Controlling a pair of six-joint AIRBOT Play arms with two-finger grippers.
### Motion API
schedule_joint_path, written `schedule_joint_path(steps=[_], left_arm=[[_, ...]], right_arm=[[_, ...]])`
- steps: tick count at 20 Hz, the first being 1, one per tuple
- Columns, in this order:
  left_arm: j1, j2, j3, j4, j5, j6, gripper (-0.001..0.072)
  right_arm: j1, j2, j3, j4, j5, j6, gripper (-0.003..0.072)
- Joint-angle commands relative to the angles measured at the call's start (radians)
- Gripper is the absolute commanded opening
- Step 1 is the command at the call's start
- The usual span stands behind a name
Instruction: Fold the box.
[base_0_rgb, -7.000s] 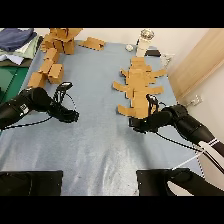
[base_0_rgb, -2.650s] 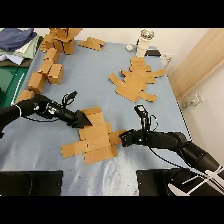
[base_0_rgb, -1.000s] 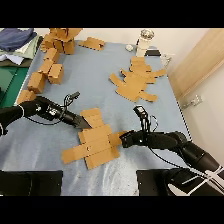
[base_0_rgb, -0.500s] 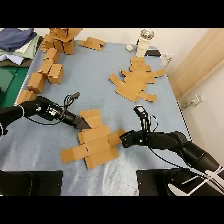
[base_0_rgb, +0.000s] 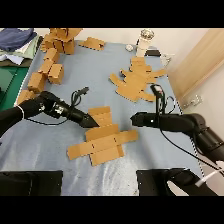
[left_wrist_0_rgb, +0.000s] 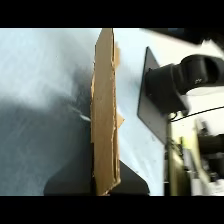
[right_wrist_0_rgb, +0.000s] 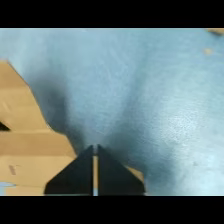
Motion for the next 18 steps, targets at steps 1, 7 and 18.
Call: schedule_joint_path(steps=[1, 7, 18], left_arm=[[-0.136, 0.121, 0.001, 0.067, 0.216, 0.077, 0.0009], [-0.282, 0.248, -0.097, 0.094, 0.417, 0.207, 0.0008], [-0.349, 0.341, -0.259, 0.059, 0.502, 0.424, 0.0009]], right_arm=[[-0.026, 0.001, 0.101, 0.102, -0.166, 0.056, 0.0002], [0.092, 0.001, 0.037, 0.002, -0.198, 0.208, 0.0002], [0.103, -0.001, 0.027, -0.093, -0.090, 0.272, 0.0002]])
